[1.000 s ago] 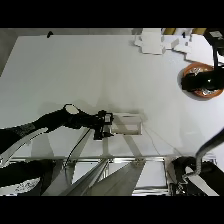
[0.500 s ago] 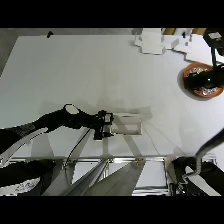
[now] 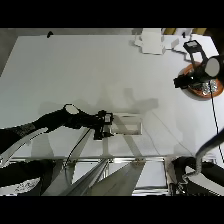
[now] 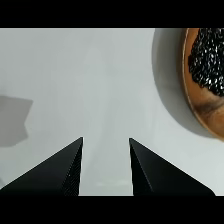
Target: Fold the box and place the chain.
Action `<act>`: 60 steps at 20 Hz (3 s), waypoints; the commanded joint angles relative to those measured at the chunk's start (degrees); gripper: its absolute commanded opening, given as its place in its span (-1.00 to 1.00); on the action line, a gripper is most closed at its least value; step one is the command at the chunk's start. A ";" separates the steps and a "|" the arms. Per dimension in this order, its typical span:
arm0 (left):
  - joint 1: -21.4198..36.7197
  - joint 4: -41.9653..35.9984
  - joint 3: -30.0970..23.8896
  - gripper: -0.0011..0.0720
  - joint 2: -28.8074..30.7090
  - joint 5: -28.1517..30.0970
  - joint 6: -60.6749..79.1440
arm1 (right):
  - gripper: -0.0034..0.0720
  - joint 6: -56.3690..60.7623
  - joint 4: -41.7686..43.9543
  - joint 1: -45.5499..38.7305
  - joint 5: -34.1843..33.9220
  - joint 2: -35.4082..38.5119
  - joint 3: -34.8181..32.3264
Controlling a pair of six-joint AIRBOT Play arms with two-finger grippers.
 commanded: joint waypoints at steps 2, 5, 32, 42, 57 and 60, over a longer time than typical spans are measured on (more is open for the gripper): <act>0.00 0.00 0.02 -0.40 0.00 0.02 0.02 | -0.07 0.02 -0.76 -4.63 -1.18 -8.37 8.92; 0.00 0.00 0.02 -0.40 0.00 0.02 0.02 | -0.07 0.02 -0.79 -11.32 -1.66 -13.57 15.10; 0.00 0.00 0.02 -0.40 0.00 0.02 0.02 | -0.33 -3.93 4.61 -23.39 -7.76 -28.96 15.54; 0.00 0.00 0.02 -0.40 0.00 0.02 0.02 | -0.42 0.33 1.86 -23.50 -7.82 -30.75 15.54; 0.00 0.00 0.02 -0.40 0.00 0.02 0.00 | -0.86 -9.38 11.52 -23.43 0.74 -7.67 15.54; 0.00 0.00 0.02 -0.40 0.00 0.02 0.00 | -0.86 -12.15 20.24 -23.43 4.48 -1.01 15.54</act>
